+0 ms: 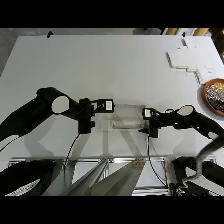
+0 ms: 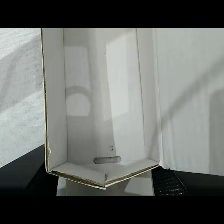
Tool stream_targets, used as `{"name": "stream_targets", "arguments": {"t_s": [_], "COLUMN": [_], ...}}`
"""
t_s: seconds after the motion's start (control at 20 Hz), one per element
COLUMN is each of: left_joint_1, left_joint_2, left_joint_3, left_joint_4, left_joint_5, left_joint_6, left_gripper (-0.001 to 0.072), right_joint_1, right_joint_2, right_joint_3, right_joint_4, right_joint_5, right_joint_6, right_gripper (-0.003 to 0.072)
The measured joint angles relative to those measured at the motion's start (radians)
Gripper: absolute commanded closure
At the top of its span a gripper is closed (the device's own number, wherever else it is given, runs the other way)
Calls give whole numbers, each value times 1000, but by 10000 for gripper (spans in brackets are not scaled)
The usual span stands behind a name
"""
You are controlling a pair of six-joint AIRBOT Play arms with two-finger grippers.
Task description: Fold the box and place the chain.
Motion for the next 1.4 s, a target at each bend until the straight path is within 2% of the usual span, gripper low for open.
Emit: {"name": "stream_targets", "arguments": {"t_s": [0.2,0.5,0.75,1.1,1.2,1.3,1.4], "left_joint_1": [-42,-71,-69,-66,-66,-67,-69], "left_joint_2": [-68,-189,-214,-222,-222,-223,-223], "left_joint_3": [76,97,30,-49,-54,-56,-58], "left_joint_4": [-18,-63,-97,-220,-241,-257,-266], "left_joint_5": [47,88,114,288,315,331,334], "left_joint_6": [51,119,217,320,332,339,343], "left_gripper": [297,297,297,301,402,444,445], "right_joint_1": [0,0,0,0,0,0,0], "right_joint_2": [0,0,0,0,0,0,0], "right_joint_3": [0,0,0,0,0,0,0], "right_joint_4": [0,0,0,0,0,0,0], "right_joint_5": [0,0,0,0,0,0,0], "right_joint_6": [0,0,0,0,0,0,-1], "right_gripper": [283,283,283,283,283,283,283]}}
